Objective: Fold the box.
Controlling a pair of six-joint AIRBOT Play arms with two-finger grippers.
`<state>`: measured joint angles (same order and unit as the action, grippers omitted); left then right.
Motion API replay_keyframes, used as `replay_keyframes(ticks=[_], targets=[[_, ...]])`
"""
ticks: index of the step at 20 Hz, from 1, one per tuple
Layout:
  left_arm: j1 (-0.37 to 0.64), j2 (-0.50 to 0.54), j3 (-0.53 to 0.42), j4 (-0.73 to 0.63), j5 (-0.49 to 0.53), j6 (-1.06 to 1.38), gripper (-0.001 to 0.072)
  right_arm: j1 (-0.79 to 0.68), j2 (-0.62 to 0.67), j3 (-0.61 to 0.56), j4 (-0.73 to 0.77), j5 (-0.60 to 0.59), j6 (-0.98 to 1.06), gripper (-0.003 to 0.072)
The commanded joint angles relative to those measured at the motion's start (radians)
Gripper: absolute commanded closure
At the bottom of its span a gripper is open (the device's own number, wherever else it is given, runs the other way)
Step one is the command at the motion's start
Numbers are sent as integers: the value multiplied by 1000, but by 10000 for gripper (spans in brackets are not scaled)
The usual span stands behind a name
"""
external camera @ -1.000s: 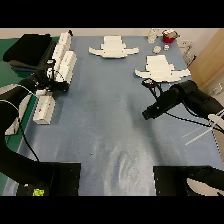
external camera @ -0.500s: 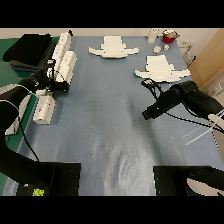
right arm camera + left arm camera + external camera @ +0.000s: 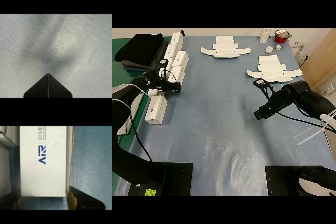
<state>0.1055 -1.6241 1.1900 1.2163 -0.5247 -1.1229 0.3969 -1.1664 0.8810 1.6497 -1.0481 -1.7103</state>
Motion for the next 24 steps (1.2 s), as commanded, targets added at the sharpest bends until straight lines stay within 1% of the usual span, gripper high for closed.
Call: replay_keyframes(ticks=[1,3,5,7,8,9,10,11,13,14,15,16,18,21,23,24], targets=[[18,13,53,29,-182,0,31,0,0,1,0,0,0,683],[35,41,100,45,-277,0,31,0,0,1,0,0,0,683],[55,64,160,46,-395,-1,32,0,0,1,0,0,0,683],[71,86,230,44,-567,-8,35,0,0,1,0,0,0,683],[74,92,264,44,-644,-25,87,0,0,1,0,0,0,683],[75,98,299,39,-722,-51,342,0,0,1,0,0,0,683],[75,103,327,35,-778,-56,669,0,0,1,0,0,0,683],[74,109,348,24,-814,-53,695,0,0,1,0,0,0,683],[67,135,353,-18,-842,-53,699,0,0,1,0,0,0,683],[56,155,347,-24,-856,-55,700,0,0,1,0,0,0,683],[37,193,318,-23,-854,-63,700,0,0,1,0,0,0,683],[13,238,273,-22,-844,-67,701,0,0,1,0,0,0,683],[-51,357,136,-20,-795,-85,701,0,0,1,0,0,0,683],[-185,557,-119,-20,-665,-127,698,0,0,1,0,0,0,683],[-273,643,-240,-20,-605,-168,695,0,0,1,0,0,0,683],[-311,663,-274,-20,-587,-186,695,0,0,1,0,0,0,683]])
